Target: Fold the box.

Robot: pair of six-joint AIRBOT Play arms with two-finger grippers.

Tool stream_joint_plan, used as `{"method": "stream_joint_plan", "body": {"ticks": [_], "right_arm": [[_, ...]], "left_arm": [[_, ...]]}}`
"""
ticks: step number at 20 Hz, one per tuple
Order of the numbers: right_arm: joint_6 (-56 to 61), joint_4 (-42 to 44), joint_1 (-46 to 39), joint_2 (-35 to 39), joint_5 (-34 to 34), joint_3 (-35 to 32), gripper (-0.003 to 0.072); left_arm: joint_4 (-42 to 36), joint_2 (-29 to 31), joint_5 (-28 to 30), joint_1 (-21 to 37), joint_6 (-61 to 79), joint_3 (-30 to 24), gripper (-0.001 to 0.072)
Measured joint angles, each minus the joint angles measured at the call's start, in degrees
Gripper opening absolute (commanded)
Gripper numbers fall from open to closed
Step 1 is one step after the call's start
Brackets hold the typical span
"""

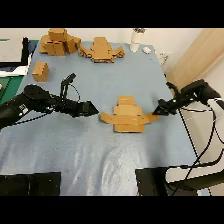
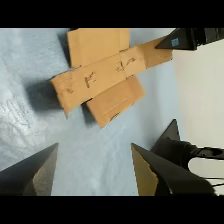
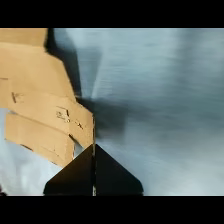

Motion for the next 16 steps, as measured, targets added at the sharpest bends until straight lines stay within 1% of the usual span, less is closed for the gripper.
{"method": "stream_joint_plan", "body": {"ticks": [2, 5, 6, 7, 8, 9, 13, 14, 15, 16], "right_arm": [[1.20, 3.63, 4.50, 0.72, 0.76, -1.95, 0.0002], [3.15, 5.95, 12.26, 1.60, 3.61, -4.42, 0.0004], [3.93, 6.29, 14.71, 1.75, 4.61, -5.09, 0.0020], [4.68, 6.25, 16.72, 1.86, 5.40, -5.57, 0.0147], [5.27, 6.01, 18.53, 1.95, 5.79, -5.92, 0.0328], [5.68, 5.51, 20.20, 1.99, 6.67, -6.21, 0.0340], [7.15, 2.95, 24.33, 1.99, 8.09, -6.86, 0.0336], [7.37, 2.03, 24.85, 1.86, 8.79, -7.10, 0.0287], [7.65, 1.42, 25.29, 1.73, 9.14, -7.26, 0.0280], [7.67, 1.01, 25.68, 1.53, 9.27, -7.41, 0.0223]], "left_arm": [[0.00, 0.00, -1.29, 1.29, -0.22, 0.00, 0.0702], [0.04, 0.00, -2.45, 2.64, -0.44, 0.00, 0.0703], [0.04, 0.00, -2.80, 2.84, -0.44, 0.00, 0.0702], [0.07, 0.00, -3.34, 3.08, -0.42, 0.00, 0.0702], [0.11, 0.00, -3.56, 3.21, -0.44, 0.00, 0.0702], [0.11, 0.00, -3.76, 3.43, -0.44, 0.00, 0.0702], [0.20, 0.00, -4.39, 3.54, -0.48, 0.00, 0.0703], [0.20, 0.00, -4.50, 3.56, -0.57, 0.00, 0.0702], [0.20, 0.00, -4.61, 3.58, -0.66, 0.00, 0.0703], [0.24, 0.00, -4.70, 3.63, -0.92, 0.00, 0.0702]]}}
